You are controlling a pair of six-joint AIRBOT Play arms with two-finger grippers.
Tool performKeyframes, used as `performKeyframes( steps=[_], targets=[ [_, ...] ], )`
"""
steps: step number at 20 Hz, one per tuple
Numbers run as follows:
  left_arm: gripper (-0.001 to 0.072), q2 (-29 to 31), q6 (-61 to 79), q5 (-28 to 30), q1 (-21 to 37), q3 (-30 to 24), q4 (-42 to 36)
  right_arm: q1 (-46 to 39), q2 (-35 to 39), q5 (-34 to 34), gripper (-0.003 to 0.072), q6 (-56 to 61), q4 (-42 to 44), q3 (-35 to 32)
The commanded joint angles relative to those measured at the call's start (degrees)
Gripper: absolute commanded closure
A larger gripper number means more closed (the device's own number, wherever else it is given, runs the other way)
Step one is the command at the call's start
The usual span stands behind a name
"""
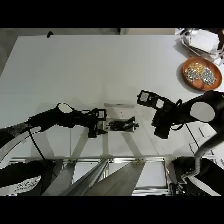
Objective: Fold the box and place the chain.
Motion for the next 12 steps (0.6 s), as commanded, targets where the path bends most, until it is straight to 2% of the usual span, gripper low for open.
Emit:
performKeyframes(
  steps=[1, 4, 7, 12],
  targets=[
    [0.0499, 0.0, 0.02, 0.0, 0.02, -0.02, 0.0, -8.63, -0.33, -7.91, 0.0386, -23.41, 5.29, -8.35],
    [0.0499, 0.0, 0.02, 0.0, 0.02, -0.02, 0.0, -10.29, -0.48, -17.16, 0.0346, -41.9, 13.81, -16.61],
    [0.0499, 0.0, 0.02, 0.0, 0.02, -0.02, 0.0, -10.25, -0.5, -27.34, 0.0346, -56.7, 26.47, -21.29],
    [0.0499, 0.0, 0.02, 0.0, 0.02, -0.02, 0.0, -10.23, -5.03, -29.2, 0.034, -68.83, 36.94, -21.9]
  ],
)
